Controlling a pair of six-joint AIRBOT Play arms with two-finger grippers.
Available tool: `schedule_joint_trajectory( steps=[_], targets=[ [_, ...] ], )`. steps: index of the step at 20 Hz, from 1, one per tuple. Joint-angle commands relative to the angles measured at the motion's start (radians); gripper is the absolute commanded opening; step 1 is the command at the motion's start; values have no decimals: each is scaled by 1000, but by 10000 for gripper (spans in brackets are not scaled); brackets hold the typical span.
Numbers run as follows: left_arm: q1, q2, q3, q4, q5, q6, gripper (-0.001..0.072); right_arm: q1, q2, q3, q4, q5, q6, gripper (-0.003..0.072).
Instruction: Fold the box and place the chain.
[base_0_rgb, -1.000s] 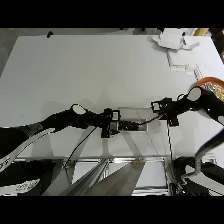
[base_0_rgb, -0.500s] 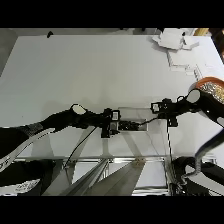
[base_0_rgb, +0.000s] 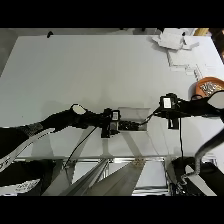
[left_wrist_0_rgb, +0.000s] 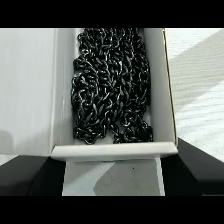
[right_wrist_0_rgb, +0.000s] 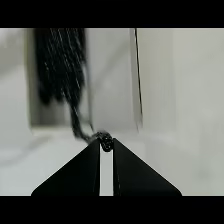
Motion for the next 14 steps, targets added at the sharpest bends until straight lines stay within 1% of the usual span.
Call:
schedule_joint_trajectory(
  steps=[1, 3, 6, 8, 11, 12, 14],
  targets=[
    [0, 0, 0, 0, 0, 0, 206, 0, 73, 0, 266, 138, 11, 20],
    [0, 0, 0, 0, 0, 0, 206, 10, 73, 0, 287, 160, 81, 20],
    [0, 0, 0, 0, 0, 0, 206, 95, 71, 0, 266, 130, 171, 20],
    [0, 0, 0, 0, 0, 0, 206, 180, 68, 0, 262, 24, 219, 20],
    [0, 0, 0, 0, 0, 0, 206, 303, 38, 0, 187, -212, 355, 20],
    [0, 0, 0, 0, 0, 0, 206, 331, 21, 0, 146, -257, 385, 20],
    [0, 0, 0, 0, 0, 0, 206, 372, -25, 0, 87, -291, 435, 24]
  ],
)
